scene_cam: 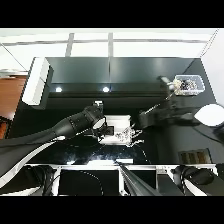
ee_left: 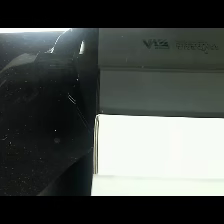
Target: Fold the box and place the chain.
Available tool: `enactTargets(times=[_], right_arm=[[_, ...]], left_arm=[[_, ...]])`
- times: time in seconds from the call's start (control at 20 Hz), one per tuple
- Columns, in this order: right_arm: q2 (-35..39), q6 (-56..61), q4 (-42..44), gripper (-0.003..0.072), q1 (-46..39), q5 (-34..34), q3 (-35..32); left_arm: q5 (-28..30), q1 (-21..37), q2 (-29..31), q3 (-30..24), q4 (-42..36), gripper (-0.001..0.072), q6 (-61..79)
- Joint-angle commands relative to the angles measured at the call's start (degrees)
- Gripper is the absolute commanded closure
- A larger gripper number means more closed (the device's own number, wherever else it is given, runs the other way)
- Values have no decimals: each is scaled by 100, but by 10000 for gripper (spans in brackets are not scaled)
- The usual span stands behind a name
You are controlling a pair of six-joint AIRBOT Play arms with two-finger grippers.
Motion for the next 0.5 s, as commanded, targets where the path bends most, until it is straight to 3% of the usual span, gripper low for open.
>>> enactTargets(times=[0.0,0.15,0.45], right_arm=[[120,271,-1631,53,-1340,-164,-81],[-221,1163,-2636,53,-2131,-1495,-382],[-2111,1980,-1978,53,-2494,-3432,-195]], left_arm=[[15,0,-2,2,0,676,2],[17,0,-2,2,0,676,2],[15,0,-2,2,0,676,2]])
